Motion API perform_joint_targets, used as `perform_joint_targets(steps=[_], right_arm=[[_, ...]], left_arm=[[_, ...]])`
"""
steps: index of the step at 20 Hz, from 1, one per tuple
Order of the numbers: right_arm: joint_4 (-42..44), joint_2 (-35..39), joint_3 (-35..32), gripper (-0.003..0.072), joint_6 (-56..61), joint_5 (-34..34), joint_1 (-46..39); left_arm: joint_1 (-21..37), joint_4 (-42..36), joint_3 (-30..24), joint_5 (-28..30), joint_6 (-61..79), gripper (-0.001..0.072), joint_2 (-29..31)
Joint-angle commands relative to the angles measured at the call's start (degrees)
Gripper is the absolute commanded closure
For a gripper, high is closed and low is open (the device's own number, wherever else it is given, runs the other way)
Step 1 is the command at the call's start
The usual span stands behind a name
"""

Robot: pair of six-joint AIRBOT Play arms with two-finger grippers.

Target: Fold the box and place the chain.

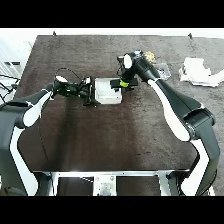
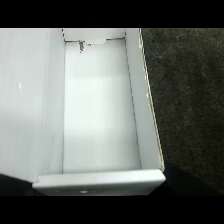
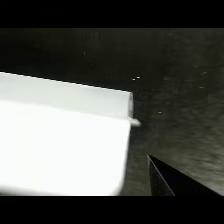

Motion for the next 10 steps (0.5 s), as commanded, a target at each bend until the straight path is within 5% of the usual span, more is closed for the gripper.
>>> perform_joint_targets(steps=[1, 8, 10], right_arm=[[-2.58, 4.02, 0.04, 0.0140, -4.55, -0.04, -0.44], [-11.19, 9.25, -0.07, 0.0147, -11.82, -8.68, -8.07], [-10.93, 8.46, -0.92, 0.0220, -13.20, -12.70, -13.09]], left_arm=[[0.04, 0.07, 0.00, 0.00, 0.07, 0.0179, 0.00], [0.07, 0.07, 0.00, 0.00, 0.07, 0.0179, 0.00], [0.07, 0.07, 0.00, 0.04, 0.07, 0.0179, 0.00]])
